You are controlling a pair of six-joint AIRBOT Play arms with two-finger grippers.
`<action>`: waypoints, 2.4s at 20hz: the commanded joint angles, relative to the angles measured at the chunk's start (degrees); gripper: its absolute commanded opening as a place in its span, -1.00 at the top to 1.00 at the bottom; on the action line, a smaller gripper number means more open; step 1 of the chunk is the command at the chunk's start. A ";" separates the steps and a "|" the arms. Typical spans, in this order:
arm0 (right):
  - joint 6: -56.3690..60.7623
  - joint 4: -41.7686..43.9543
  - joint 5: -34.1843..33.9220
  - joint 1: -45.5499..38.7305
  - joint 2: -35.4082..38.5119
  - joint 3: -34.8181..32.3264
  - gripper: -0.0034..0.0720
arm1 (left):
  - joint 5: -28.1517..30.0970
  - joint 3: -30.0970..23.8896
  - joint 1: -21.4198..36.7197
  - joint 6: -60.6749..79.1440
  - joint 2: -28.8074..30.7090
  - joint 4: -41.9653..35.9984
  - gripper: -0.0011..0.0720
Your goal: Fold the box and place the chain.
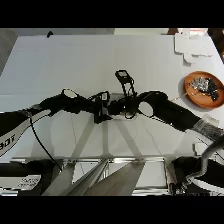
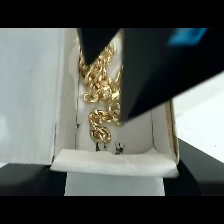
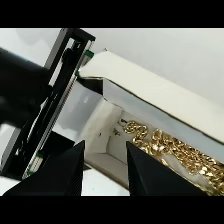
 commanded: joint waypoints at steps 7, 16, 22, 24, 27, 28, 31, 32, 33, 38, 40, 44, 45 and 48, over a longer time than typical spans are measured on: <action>-10.01 -15.50 20.17 -10.05 15.78 0.00 0.13 | 0.00 -0.02 0.02 0.02 0.02 0.00 0.22; -48.54 -15.76 25.97 -18.99 10.75 -0.42 -0.37 | 0.00 -0.02 0.02 0.02 0.02 0.00 0.22; -59.39 -13.44 25.29 -19.41 1.20 -0.42 -0.36 | 0.00 -0.02 0.02 0.02 0.02 0.00 0.22; -59.39 -11.96 24.35 -21.11 -2.12 -0.42 -0.36 | 0.00 -0.02 0.02 0.02 0.02 0.00 0.22; -61.05 -6.14 21.27 -23.93 -6.01 -0.42 -0.36 | 0.00 -0.02 0.02 0.02 0.02 0.00 0.22; -63.39 -3.74 21.16 -24.11 -7.06 -0.42 -0.36 | 0.00 -0.02 0.02 0.02 0.02 0.00 0.22; -65.79 -3.13 18.93 -23.93 -8.81 -0.42 -0.36 | -0.02 -0.02 0.02 0.02 0.02 0.00 0.22; -65.81 -3.21 17.44 -23.93 -9.27 -0.42 -0.36 | 0.00 -0.02 0.02 0.02 0.02 0.00 0.22; -65.81 -3.15 16.59 -23.93 -9.75 -0.42 -0.36 | 0.00 -0.02 0.02 0.02 0.02 0.00 0.22; -64.63 -3.52 18.67 -23.93 -13.25 -0.42 0.27 | 0.00 -0.02 0.02 0.02 0.02 0.00 0.22; -64.61 -3.26 20.15 -23.93 -13.31 -0.42 0.90 | 0.00 -0.02 0.02 0.02 0.02 0.00 0.22; -60.94 -4.02 21.46 -23.93 -12.33 -0.42 0.90 | -0.02 -0.02 0.00 0.02 0.02 0.00 0.22; -60.28 -4.00 21.44 -23.93 -11.30 -0.42 0.90 | -0.02 -0.02 0.02 0.02 0.02 0.00 0.22; -59.52 -3.98 21.46 -23.93 -6.19 -0.39 0.90 | -0.02 -0.02 0.00 0.02 0.02 0.00 0.22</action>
